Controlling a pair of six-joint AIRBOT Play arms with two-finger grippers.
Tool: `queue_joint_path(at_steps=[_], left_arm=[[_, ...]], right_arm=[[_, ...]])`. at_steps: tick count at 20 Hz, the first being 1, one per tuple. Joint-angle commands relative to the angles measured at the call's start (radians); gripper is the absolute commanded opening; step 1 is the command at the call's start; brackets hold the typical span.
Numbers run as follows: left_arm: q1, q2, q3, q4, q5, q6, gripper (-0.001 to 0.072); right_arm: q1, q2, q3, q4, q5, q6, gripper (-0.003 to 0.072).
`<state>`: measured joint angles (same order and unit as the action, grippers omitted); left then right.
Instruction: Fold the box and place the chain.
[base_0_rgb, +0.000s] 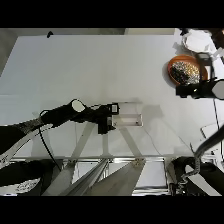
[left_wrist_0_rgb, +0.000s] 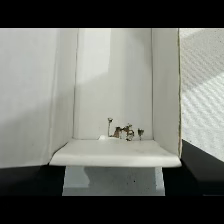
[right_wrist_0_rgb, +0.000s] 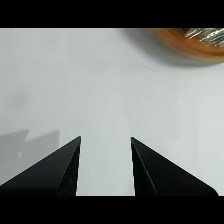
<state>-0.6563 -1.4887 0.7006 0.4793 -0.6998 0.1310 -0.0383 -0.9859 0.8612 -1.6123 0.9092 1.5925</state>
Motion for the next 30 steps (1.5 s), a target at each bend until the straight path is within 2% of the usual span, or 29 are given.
queue_joint_path(at_steps=[1, 8, 11, 15, 22, 24, 25, 27, 30], left_arm=[[0.0, 0.0, 0.0, 0.0, 0.0, 0.0, 0.0345], [0.0, 0.0, 0.0, 0.0, 0.0, 0.0, 0.0345], [0.0, 0.0, 0.0, 0.0, 0.0, 0.0, 0.0345], [0.0, 0.0, 0.0, 0.0, 0.0, 0.0, 0.0345], [0.0, 0.0, 0.0, 0.0, 0.0, 0.0, 0.0345], [0.0, 0.0, 0.0, 0.0, 0.0, 0.0, 0.0345], [0.0, 0.0, 0.0, 0.0, 0.0, 0.0, 0.0345], [0.0, 0.0, 0.0, 0.0, 0.0, 0.0, 0.0345], [0.0, 0.0, 0.0, 0.0, 0.0, 0.0, 0.0345]], right_arm=[[-0.14, -0.158, 0.126, 0.063, -0.114, -0.088, 0.0317], [-0.144, -0.649, 0.542, 0.173, -0.078, -0.108, 0.0316], [-0.144, -0.744, 0.578, 0.172, -0.068, -0.1, 0.0315], [-0.144, -0.801, 0.578, 0.149, -0.039, -0.101, 0.0314], [-0.145, -0.803, 0.578, 0.105, -0.033, -0.1, 0.0284], [-0.145, -0.803, 0.578, 0.105, -0.034, -0.1, 0.0216], [-0.145, -0.803, 0.578, 0.105, -0.033, -0.101, 0.0213], [-0.145, -0.803, 0.578, 0.105, -0.026, -0.101, 0.0015], [-0.145, -0.803, 0.578, 0.105, -0.011, -0.101, 0.0011]])
